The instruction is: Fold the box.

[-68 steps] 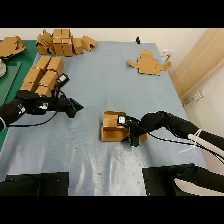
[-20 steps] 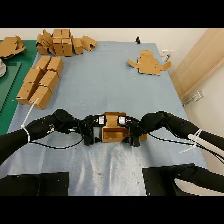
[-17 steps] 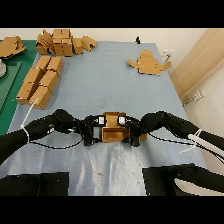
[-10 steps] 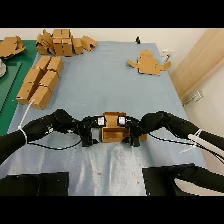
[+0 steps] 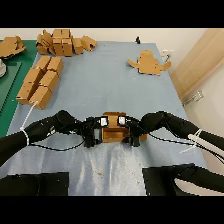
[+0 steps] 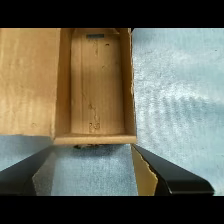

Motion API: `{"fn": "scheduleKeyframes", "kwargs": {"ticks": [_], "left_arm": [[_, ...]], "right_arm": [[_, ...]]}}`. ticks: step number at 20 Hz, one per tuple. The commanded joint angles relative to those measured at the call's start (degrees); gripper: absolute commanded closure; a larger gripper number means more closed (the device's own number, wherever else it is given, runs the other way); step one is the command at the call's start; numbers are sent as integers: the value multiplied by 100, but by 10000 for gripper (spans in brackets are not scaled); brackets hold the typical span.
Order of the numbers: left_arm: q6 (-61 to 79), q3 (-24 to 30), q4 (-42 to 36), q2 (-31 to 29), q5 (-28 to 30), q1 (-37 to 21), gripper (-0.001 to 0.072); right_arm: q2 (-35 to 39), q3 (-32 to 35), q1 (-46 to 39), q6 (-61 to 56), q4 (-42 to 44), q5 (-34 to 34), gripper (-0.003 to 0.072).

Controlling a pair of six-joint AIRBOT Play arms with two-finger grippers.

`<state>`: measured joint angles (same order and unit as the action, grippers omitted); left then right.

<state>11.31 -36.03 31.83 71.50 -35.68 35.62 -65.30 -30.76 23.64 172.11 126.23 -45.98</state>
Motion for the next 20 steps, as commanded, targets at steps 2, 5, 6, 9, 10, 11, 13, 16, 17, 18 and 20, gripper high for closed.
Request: {"fn": "scheduleKeyframes", "kwargs": {"ticks": [2, 5, 6, 9, 10, 11, 13, 16, 17, 18, 20], "left_arm": [[31, -4, -249, 103, 59, 13, 13], [400, -4, -706, 136, 79, 13, 13], [531, -4, -903, 136, 79, 15, 13], [608, -4, -994, 136, 79, 13, 13], [608, -4, -994, 136, 76, 13, 13], [608, -4, -997, 138, 74, 15, 13], [608, -2, -997, 138, 74, 15, 13], [603, 2, -994, 138, 70, 15, 13], [603, 4, -990, 138, 70, 15, 14], [588, 4, -984, 138, 59, 15, 14], [560, 9, -903, 138, 57, 15, 14]], "right_arm": [[0, 2, -2, -2, 0, 4, 236], [0, 2, -2, -2, 0, 2, 236], [0, 2, -2, -2, 0, 4, 236], [0, 2, -2, -2, 0, 4, 236], [0, 2, -2, -2, 0, 4, 236], [0, 2, -2, -2, 0, 4, 236], [0, 2, -2, -2, 0, 2, 236], [0, 2, -2, -2, 0, 4, 236], [0, 2, -2, -2, 0, 4, 236], [0, 2, -2, -2, 0, 4, 236], [0, 2, -2, -2, 0, 4, 236]]}}
